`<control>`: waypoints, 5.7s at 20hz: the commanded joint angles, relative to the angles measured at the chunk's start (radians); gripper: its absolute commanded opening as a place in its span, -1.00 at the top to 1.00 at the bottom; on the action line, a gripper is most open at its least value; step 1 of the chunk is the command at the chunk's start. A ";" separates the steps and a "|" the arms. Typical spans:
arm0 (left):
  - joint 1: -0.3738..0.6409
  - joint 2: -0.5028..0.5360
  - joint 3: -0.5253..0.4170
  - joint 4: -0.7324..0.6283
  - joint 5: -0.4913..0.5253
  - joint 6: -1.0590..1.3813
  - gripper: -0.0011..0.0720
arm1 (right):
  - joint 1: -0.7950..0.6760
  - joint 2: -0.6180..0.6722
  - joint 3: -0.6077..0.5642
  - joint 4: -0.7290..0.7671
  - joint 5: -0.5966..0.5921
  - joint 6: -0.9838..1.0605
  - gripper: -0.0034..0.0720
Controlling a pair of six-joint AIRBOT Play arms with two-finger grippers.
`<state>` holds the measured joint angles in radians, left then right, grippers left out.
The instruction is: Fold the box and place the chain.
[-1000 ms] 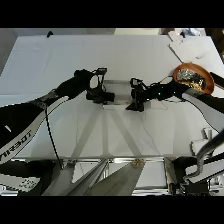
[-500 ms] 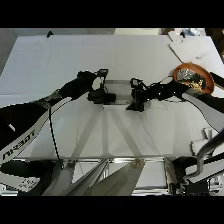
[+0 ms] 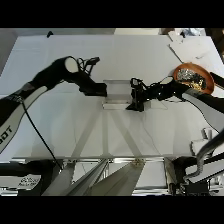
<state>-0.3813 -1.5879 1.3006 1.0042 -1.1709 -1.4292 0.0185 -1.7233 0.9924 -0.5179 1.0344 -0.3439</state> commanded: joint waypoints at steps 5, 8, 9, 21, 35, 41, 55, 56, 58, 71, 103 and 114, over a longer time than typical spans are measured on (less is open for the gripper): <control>0.268 0.042 -0.031 -0.169 -0.116 0.983 -0.46 | 0.000 0.001 0.000 0.000 0.002 0.000 -0.46; 0.320 0.018 -0.110 -0.296 -0.054 1.461 -0.81 | 0.000 0.001 0.000 0.000 0.002 0.000 -0.46; 0.328 0.003 -0.135 -0.368 -0.061 1.558 -0.97 | 0.000 0.001 0.000 0.000 0.002 0.000 -0.46; 0.172 -0.160 -0.190 -0.521 -0.034 1.873 -0.97 | 0.000 0.001 0.000 0.000 0.002 0.000 -0.46; 0.129 -0.179 -0.190 -0.517 0.018 1.782 -0.96 | 0.000 0.001 0.000 0.000 0.002 0.000 -0.46; 0.074 -0.202 -0.187 -0.504 0.124 1.722 -0.96 | 0.000 0.001 0.000 0.000 0.002 0.000 -0.46; 0.049 -0.200 -0.186 -0.450 0.135 1.713 0.09 | 0.000 0.001 0.000 0.000 0.002 0.000 -0.46; 0.049 -0.200 -0.186 -0.450 0.135 1.713 0.09 | 0.000 0.001 0.000 0.000 0.002 0.000 -0.46; 0.049 -0.200 -0.186 -0.450 0.135 1.713 0.09 | 0.000 0.001 0.000 0.000 0.002 0.000 -0.46; 0.049 -0.200 -0.186 -0.450 0.135 1.713 0.09 | 0.000 0.001 0.000 0.000 0.002 0.000 -0.46; 0.049 -0.200 -0.186 -0.450 0.135 1.713 0.09 | 0.037 0.314 0.001 0.078 -0.340 0.568 0.90; 0.049 -0.200 -0.186 -0.450 0.135 1.714 0.09 | 0.056 0.124 0.001 0.077 -0.411 0.631 0.90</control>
<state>-0.3317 -1.7870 1.1145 0.5533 -1.0363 0.2806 0.0734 -1.5936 0.9928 -0.4416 0.6086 0.2817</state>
